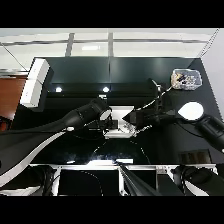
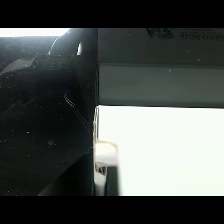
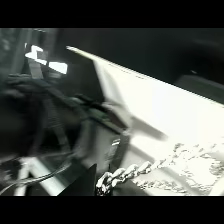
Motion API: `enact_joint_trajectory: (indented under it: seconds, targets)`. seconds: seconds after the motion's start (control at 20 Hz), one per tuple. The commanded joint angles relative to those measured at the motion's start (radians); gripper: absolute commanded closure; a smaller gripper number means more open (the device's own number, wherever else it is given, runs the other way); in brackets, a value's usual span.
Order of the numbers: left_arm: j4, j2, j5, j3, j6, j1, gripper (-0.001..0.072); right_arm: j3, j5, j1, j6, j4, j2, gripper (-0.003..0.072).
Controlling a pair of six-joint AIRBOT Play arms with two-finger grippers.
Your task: Fold the box and place the chain.
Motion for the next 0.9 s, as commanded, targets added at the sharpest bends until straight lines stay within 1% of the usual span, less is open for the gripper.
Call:
enact_joint_trajectory:
  seconds: [0.0, 0.05, 0.1, 0.15, 0.25, 0.35, 0.4, 0.45, 0.55, 0.6, 0.65, 0.7, 0.85]
  targets:
    - [0.000, 0.000, 0.000, 0.000, 0.000, 0.000, 0.0677, -0.005, -0.057, 0.016, 0.057, -0.090, -0.047, 0.0670]
    - [0.000, 0.000, 0.000, 0.000, 0.000, 0.000, 0.0677, -0.005, -0.043, 0.007, 0.072, -0.101, -0.047, 0.0649]
    - [0.000, 0.000, 0.000, 0.000, 0.000, 0.001, 0.0677, -0.005, -0.018, -0.013, 0.077, -0.112, -0.046, 0.0410]
    - [0.000, 0.000, 0.000, 0.000, 0.000, 0.001, 0.0677, 0.000, 0.023, -0.054, 0.076, -0.115, -0.041, 0.0303]
    - [0.000, 0.000, 0.000, 0.000, 0.000, 0.000, 0.0677, 0.021, 0.105, -0.179, 0.041, -0.119, -0.013, 0.0303]
    - [0.000, 0.000, 0.000, 0.000, 0.000, 0.000, 0.0677, 0.026, 0.101, -0.329, 0.031, -0.167, 0.021, 0.0303]
    - [0.000, 0.000, 0.000, 0.000, 0.000, 0.001, 0.0677, 0.026, 0.060, -0.400, 0.032, -0.224, 0.021, 0.0304]
    - [0.000, 0.000, 0.000, 0.000, 0.000, 0.001, 0.0676, 0.020, -0.033, -0.458, 0.065, -0.327, 0.012, 0.0304]
    - [0.000, 0.000, 0.002, 0.000, 0.000, 0.001, 0.0676, 0.012, -0.225, -0.525, 0.256, -0.563, -0.034, 0.0293]
    - [0.000, 0.000, 0.002, 0.000, 0.000, 0.001, 0.0676, 0.013, -0.300, -0.550, 0.291, -0.592, -0.069, 0.0036]
    - [0.000, 0.000, 0.001, 0.000, 0.000, 0.001, 0.0677, 0.027, -0.356, -0.575, 0.290, -0.579, -0.117, -0.0028]
    - [-0.001, 0.000, 0.001, 0.000, 0.000, 0.001, 0.0677, 0.060, -0.367, -0.595, 0.291, -0.559, -0.174, -0.0028]
    - [0.000, 0.000, 0.001, 0.000, 0.000, 0.001, 0.0676, 0.219, -0.315, -0.612, 0.315, -0.526, -0.386, -0.0027]
